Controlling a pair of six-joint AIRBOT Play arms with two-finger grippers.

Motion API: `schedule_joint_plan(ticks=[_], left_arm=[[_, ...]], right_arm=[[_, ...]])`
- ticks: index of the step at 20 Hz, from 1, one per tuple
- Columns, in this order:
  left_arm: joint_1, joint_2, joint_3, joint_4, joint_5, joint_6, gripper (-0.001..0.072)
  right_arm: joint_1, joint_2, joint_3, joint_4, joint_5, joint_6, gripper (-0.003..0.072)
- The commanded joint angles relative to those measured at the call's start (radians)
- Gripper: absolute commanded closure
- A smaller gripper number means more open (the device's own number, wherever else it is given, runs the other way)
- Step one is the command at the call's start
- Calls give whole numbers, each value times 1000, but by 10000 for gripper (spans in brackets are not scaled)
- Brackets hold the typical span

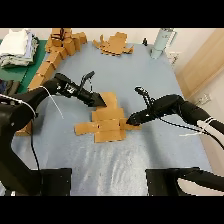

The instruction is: Fold the box.

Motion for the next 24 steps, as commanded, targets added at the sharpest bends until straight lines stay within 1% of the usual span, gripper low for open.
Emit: schedule_joint_plan(ticks=[1,4,8,12,17,24], left_arm=[[-21,-41,40,-17,-95,67,606],[-21,-41,40,16,-116,67,605],[-20,-41,40,21,-121,76,607],[-19,-41,42,20,-109,79,604],[-7,-41,76,0,-109,79,603],[-12,-41,76,0,-115,79,605]], right_arm=[[0,-7,-1,-3,1,1,680],[0,-7,-1,-4,1,1,680],[0,-7,-1,-4,1,1,680],[0,-7,-1,-5,1,1,680],[0,-7,-1,-22,1,9,680],[0,-7,-1,-23,1,14,680]])
